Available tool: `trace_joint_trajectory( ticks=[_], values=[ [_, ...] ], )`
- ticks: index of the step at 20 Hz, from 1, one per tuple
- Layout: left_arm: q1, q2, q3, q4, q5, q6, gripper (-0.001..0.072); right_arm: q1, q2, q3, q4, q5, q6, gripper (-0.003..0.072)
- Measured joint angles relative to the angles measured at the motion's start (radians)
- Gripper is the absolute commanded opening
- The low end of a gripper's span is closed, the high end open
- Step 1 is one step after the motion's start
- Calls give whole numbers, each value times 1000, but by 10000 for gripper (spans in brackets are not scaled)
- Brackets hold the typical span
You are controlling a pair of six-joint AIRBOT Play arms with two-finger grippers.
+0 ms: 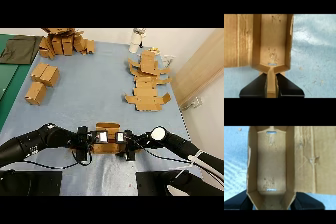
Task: Fold the box.
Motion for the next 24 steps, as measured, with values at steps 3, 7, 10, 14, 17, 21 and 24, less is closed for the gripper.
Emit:
trace_joint_trajectory(
  ticks=[3,7,10,14,17,21,24],
  values=[
    [0,-16,0,-34,23,0,147,0,0,0,0,0,0,583],
    [-11,-41,3,-75,64,1,147,0,0,0,0,0,0,583],
    [-32,-58,5,-95,101,1,147,0,0,0,0,0,0,583],
    [-50,-68,5,-107,125,1,148,0,0,0,0,0,0,583],
    [-53,-71,5,-112,131,1,151,0,0,0,0,0,0,583],
    [-55,-72,5,-119,135,-3,628,0,0,0,0,0,0,583],
    [-55,-72,5,-118,138,-3,628,0,0,0,0,0,0,583]
  ],
)
